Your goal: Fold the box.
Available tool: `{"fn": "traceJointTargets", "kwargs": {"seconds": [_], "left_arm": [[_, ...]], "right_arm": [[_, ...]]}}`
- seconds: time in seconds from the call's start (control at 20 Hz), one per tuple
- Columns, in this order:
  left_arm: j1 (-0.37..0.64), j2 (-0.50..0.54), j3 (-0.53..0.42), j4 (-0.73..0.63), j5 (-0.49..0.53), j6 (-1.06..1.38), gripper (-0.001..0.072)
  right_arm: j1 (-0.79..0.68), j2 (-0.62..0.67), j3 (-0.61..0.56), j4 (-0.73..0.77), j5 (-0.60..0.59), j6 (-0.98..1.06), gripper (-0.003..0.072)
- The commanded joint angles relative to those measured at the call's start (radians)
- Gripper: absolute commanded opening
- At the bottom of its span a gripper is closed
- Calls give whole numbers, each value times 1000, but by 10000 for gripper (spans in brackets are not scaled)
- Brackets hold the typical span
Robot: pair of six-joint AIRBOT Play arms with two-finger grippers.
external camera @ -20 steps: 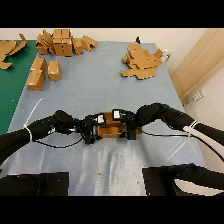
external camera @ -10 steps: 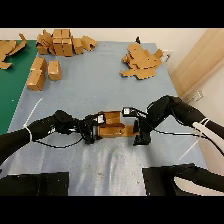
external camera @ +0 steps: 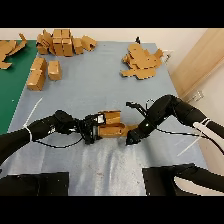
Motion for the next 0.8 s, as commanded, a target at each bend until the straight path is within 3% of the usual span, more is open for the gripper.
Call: {"fn": "traceJointTargets", "kwargs": {"seconds": [0.0,0.2,0.4,0.75], "left_arm": [[0,0,1,0,0,0,521],[3,37,1,6,0,-41,521],[15,117,1,116,-13,-177,522],[52,135,-2,254,-196,-287,521]], "right_arm": [[1,1,1,27,6,114,706],[1,1,1,44,8,114,706],[1,1,1,44,8,114,706],[1,1,1,43,8,114,706]]}}
